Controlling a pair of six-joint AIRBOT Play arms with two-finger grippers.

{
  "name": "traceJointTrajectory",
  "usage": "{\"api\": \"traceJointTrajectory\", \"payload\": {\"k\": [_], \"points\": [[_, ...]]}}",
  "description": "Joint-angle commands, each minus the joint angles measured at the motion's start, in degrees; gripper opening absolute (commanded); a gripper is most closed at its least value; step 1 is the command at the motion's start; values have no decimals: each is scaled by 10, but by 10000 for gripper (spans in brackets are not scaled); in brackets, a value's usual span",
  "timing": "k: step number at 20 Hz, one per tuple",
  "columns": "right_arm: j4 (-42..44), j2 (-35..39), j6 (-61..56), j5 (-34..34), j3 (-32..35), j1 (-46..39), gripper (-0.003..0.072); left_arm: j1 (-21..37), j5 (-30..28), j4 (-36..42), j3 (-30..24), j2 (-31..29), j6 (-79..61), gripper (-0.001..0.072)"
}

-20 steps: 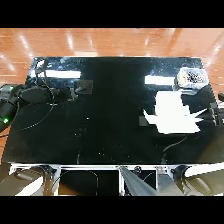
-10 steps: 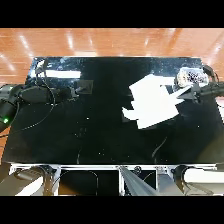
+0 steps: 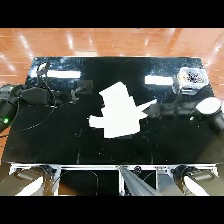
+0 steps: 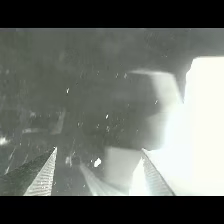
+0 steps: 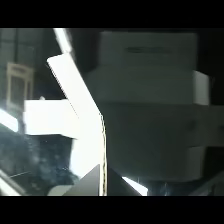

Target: Fold the box and place the chain.

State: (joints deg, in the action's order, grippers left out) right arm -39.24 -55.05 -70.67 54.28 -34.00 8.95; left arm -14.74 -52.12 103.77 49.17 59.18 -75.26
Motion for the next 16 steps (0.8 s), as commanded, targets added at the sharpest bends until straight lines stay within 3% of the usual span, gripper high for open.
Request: {"api": "traceJointTrajectory", "payload": {"k": [1,4,8,16], "points": [[-16,43,-76,-164,107,118,37,-4,-17,0,0,0,-5,612],[-52,43,-76,-229,123,181,37,-37,-52,15,-1,0,-4,612],[-59,43,-78,-227,123,185,37,-110,-10,15,-25,-2,-4,612],[-65,43,-84,-185,123,184,37,-120,18,19,-37,3,-9,612]]}}
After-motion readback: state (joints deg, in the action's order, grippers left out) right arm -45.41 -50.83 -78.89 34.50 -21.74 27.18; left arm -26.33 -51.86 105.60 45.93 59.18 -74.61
